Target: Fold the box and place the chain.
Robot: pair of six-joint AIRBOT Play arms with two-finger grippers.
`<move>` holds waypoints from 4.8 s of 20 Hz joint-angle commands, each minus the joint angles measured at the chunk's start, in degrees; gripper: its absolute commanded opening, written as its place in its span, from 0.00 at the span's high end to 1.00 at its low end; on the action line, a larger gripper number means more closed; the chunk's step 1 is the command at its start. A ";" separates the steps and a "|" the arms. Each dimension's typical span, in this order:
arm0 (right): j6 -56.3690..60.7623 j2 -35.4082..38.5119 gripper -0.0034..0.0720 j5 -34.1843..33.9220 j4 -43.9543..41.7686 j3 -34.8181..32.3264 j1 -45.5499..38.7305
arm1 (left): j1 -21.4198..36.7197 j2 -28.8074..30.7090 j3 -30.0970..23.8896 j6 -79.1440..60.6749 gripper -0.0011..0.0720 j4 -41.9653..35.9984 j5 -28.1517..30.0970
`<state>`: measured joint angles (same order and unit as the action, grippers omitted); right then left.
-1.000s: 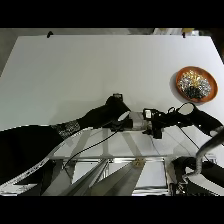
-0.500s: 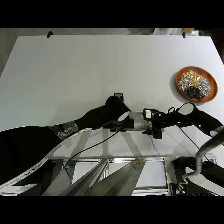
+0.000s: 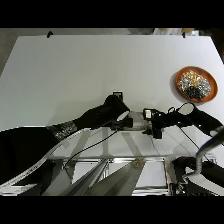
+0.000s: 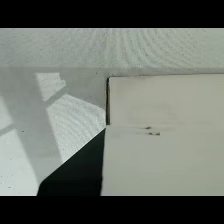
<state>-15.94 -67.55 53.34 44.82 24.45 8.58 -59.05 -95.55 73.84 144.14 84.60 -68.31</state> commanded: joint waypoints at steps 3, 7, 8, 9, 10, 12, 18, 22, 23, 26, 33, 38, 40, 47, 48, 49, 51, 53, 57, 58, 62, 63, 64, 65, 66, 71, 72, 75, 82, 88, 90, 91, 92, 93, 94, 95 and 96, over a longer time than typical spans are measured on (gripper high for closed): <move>0.00 0.04 0.54 0.02 -0.02 0.07 -0.02 | -0.35 -0.07 0.02 -0.09 0.97 0.11 0.96; 0.00 0.04 0.54 0.00 -0.02 0.07 -0.02 | 0.02 0.92 0.02 -0.13 0.68 0.11 -0.09; 0.00 0.04 0.54 0.04 -0.02 0.07 -0.02 | 0.48 1.86 0.00 -0.24 0.68 0.35 -0.35; 0.00 0.04 0.54 0.02 -0.02 0.07 -0.02 | 0.72 2.93 0.00 -1.16 0.68 0.85 -0.57; 0.00 0.04 0.54 0.02 -0.02 0.07 -0.02 | 0.96 4.24 -0.02 -3.56 0.68 1.11 -0.90; 0.00 0.04 0.54 -0.02 -0.02 0.07 -0.02 | 2.05 6.99 -0.26 -8.87 0.68 1.38 -2.49; 0.00 0.04 0.54 0.00 -0.02 0.07 -0.02 | 8.57 19.41 -6.14 -32.00 0.22 1.44 -4.81; 0.00 0.04 0.54 0.00 -0.02 0.07 -0.02 | 15.06 30.64 -21.46 -61.05 0.12 -3.82 1.66; 0.00 0.04 0.54 0.02 -0.02 0.07 -0.02 | 16.96 32.65 -25.86 -71.10 0.12 -7.93 3.21; 0.00 0.04 0.54 0.02 -0.02 0.07 -0.02 | 22.56 34.84 -36.65 -104.28 0.12 -22.29 10.75; -0.02 0.04 0.54 0.02 -0.02 0.07 -0.02 | 24.98 22.91 -39.95 -152.06 0.03 -54.86 28.33; 0.00 0.04 0.54 0.00 -0.02 0.07 -0.02 | 22.80 16.20 -39.93 -168.54 0.03 -64.13 28.26; 0.00 0.04 0.54 0.02 -0.02 0.07 -0.02 | 22.75 14.05 -39.34 -169.83 0.03 -64.67 28.24; 0.00 0.04 0.54 0.02 -0.02 0.07 -0.02 | 20.31 13.11 -35.36 -169.59 0.03 -66.38 28.68; -0.02 0.04 0.54 0.00 -0.02 0.07 -0.02 | 20.11 13.11 -35.26 -169.59 0.03 -66.36 28.74; -0.02 0.04 0.54 0.02 -0.02 0.07 -0.02 | 19.98 13.07 -35.26 -169.59 0.03 -66.36 28.68; 0.00 0.04 0.54 0.00 -0.02 0.07 -0.02 | 19.65 12.57 -35.23 -169.57 0.03 -66.38 28.65; -0.02 0.04 0.54 0.02 -0.02 0.07 -0.02 | 19.04 11.80 -35.23 -169.17 0.03 -67.17 28.52; 0.00 0.04 0.54 0.02 -0.02 0.07 -0.02 | 18.23 10.62 -35.23 -169.19 0.03 -67.41 28.41; 0.00 0.04 0.54 0.02 -0.02 0.07 -0.02 | 18.25 10.62 -35.23 -169.17 0.03 -67.36 28.28; 0.00 0.04 0.54 0.02 0.00 0.07 -0.02 | 18.32 10.67 -35.23 -167.99 0.03 -67.43 28.30; 0.00 0.04 0.54 0.00 -0.02 0.07 -0.02 | 18.32 10.60 -35.23 -167.60 0.03 -67.47 28.81; -0.02 0.04 0.54 0.02 -0.02 0.07 -0.02 | 18.29 10.60 -35.23 -167.21 0.04 -67.49 29.16; 0.00 0.04 0.54 0.00 -0.02 0.07 -0.02 | 18.29 10.60 -35.23 -166.99 0.04 -67.76 29.16; 0.00 0.04 0.54 0.00 -0.02 0.07 -0.02 | 18.29 10.60 -35.23 -166.79 0.04 -68.41 29.20; 0.00 0.04 0.54 0.02 -0.02 0.07 -0.02 | 18.23 10.62 -35.23 -166.62 0.49 -70.01 29.97; 0.00 0.04 0.54 0.02 -0.02 0.07 -0.02 | 18.23 10.62 -35.23 -166.62 0.58 -70.01 29.97; 0.00 0.04 0.54 0.02 -0.02 0.07 -0.02 | 18.25 10.62 -35.23 -166.59 0.61 -69.99 29.92; -0.02 0.04 0.54 0.02 -0.02 0.07 -0.02 | 18.25 10.73 -35.23 -166.64 0.61 -70.01 28.87; -0.61 0.04 0.54 -0.44 -0.07 0.07 -0.02 | 18.25 10.73 -35.23 -166.64 0.61 -70.01 28.87; -0.55 0.04 0.54 0.07 -0.31 0.07 -0.02 | 18.23 10.73 -35.23 -166.64 0.61 -70.01 28.85; 1.38 0.04 0.54 1.27 -0.26 0.07 -0.02 | 18.25 10.73 -35.23 -166.64 0.61 -70.01 28.85; 0.94 0.04 0.54 2.25 0.04 0.07 -0.02 | 18.23 10.73 -35.23 -166.64 0.61 -70.01 28.87; 0.09 0.09 0.52 2.60 0.39 0.07 -0.02 | 18.23 10.73 -35.23 -166.64 0.61 -70.01 28.85; 0.09 0.26 0.35 2.60 0.39 0.07 -0.02 | 18.23 10.73 -35.23 -166.64 0.61 -70.01 28.85; 0.85 0.70 0.21 2.58 0.42 0.07 -0.02 | 18.23 10.73 -35.23 -166.64 0.61 -70.01 28.85; 1.81 1.29 0.15 2.60 0.63 0.07 -0.02 | 18.25 10.73 -35.23 -166.64 0.61 -70.01 28.87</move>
<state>-15.40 -67.07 54.87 45.25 24.47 8.58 -40.82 -84.86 38.59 -22.48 14.35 -39.53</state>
